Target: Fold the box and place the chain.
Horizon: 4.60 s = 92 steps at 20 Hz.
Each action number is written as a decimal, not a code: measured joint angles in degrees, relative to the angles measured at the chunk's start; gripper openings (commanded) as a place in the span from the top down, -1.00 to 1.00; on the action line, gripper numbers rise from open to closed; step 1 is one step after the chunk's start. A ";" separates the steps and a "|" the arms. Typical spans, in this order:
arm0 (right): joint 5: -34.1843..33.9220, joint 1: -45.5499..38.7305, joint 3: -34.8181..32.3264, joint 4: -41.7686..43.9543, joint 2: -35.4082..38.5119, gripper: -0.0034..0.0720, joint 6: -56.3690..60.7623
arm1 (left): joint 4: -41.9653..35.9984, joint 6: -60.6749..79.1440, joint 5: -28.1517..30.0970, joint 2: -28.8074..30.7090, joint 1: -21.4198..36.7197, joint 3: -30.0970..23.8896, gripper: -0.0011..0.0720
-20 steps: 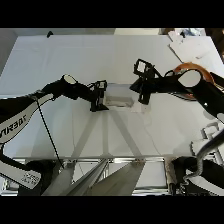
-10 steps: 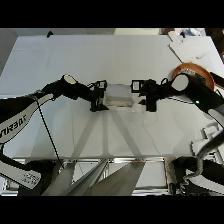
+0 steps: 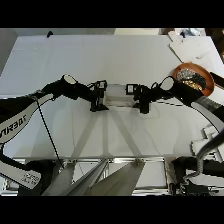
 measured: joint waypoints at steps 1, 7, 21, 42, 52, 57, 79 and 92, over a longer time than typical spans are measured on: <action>0.26 0.00 0.00 0.48 -0.20 0.64 -0.31 | 0.00 0.00 0.00 0.00 0.00 0.00 0.21; 0.98 0.00 -0.02 4.48 -0.63 0.76 -1.36 | 0.00 0.00 0.00 0.00 0.00 0.00 0.21; -1.33 0.04 -0.02 10.69 -0.35 0.85 -2.03 | 0.00 0.02 0.04 0.00 0.00 0.00 0.21; 9.27 -16.04 -3.63 -18.71 26.32 0.89 58.95 | -0.02 0.00 0.02 0.00 0.00 0.00 0.21; 6.67 -20.48 -10.25 -2.45 10.69 0.89 62.16 | -0.02 0.00 0.00 0.00 0.00 0.00 0.21; 5.92 -19.04 -10.56 4.35 5.27 0.89 57.88 | 0.00 0.00 0.00 0.00 0.00 0.00 0.21; 6.99 -8.44 -10.60 26.62 5.11 -0.42 47.56 | -0.02 -0.02 0.00 0.00 0.00 0.00 0.21; -2.40 -2.36 -10.60 27.06 5.20 -0.42 50.77 | 0.07 -0.09 -0.02 0.02 0.02 0.02 0.21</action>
